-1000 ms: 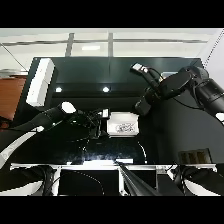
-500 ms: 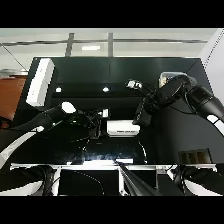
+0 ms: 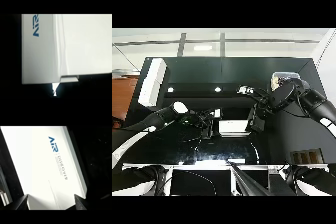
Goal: Fold the box and place the chain.
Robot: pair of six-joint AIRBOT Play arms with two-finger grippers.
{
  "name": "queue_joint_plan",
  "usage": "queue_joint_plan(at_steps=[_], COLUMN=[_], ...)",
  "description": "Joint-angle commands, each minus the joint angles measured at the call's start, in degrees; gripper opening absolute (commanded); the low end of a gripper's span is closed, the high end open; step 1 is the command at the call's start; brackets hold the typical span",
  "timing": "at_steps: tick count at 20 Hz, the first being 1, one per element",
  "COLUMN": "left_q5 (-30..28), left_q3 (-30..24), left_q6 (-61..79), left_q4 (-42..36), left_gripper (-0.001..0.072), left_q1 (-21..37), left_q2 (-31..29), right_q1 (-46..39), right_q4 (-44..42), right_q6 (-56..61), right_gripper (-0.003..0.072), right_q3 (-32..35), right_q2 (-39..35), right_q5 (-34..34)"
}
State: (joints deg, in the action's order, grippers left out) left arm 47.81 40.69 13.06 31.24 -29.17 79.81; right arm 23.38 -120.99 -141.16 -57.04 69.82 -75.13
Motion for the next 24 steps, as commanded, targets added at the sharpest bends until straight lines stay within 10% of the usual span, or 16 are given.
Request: queue_joint_plan(at_steps=[1, 15, 24], left_q5=[-0.02, 0.00, 0.00], left_q3=[-0.02, 0.00, 0.00], left_q6=[0.02, 0.02, 0.02], left_q4=[0.04, 0.04, 0.04], left_gripper=[0.0481, 0.0481, 0.0481], left_q1=[-0.04, -0.04, -0.04], left_q2=[0.04, 0.04, 0.04], right_q1=[0.74, 6.73, 6.73], right_q4=[0.94, 8.76, 5.22], right_q6=[1.20, 4.46, 4.22], right_gripper=[0.0702, 0.0696, 0.0297], right_q3=[0.11, 0.98, 0.72], right_q2=[-0.57, 1.40, 1.22], right_q5=[1.18, 7.45, 4.81])
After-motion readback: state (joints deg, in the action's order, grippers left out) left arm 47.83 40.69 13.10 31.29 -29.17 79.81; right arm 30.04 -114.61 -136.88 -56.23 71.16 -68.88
